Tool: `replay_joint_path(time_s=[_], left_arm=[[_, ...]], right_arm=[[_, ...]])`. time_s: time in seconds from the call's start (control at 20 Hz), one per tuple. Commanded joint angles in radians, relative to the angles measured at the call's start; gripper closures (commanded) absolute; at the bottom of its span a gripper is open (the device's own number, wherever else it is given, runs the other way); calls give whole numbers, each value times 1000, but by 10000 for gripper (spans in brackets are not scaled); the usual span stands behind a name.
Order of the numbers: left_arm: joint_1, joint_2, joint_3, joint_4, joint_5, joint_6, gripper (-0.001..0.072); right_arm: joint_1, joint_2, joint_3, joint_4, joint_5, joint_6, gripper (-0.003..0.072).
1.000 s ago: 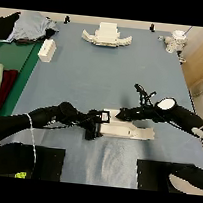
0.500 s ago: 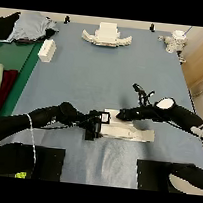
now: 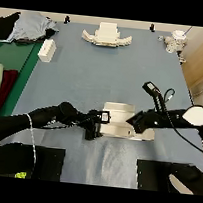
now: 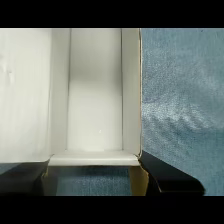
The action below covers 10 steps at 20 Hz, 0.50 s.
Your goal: Fold the box.
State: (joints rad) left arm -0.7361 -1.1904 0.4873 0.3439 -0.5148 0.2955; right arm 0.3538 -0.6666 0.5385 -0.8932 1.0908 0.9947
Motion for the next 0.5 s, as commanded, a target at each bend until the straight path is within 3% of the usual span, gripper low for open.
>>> replay_joint_path(time_s=[0.0,0.2,0.35,0.4,0.45], left_arm=[[1,1,1,0,-1,0,233],[1,1,1,0,-1,0,233],[1,1,1,0,-1,0,233],[1,1,1,0,-1,0,233],[1,1,1,0,-1,0,233]], right_arm=[[2,162,-44,-133,217,18,537],[2,219,-102,-323,230,-32,114],[15,195,-156,-444,124,-159,80],[30,182,-179,-455,57,-197,-20],[48,170,-198,-458,-7,-238,-17]])
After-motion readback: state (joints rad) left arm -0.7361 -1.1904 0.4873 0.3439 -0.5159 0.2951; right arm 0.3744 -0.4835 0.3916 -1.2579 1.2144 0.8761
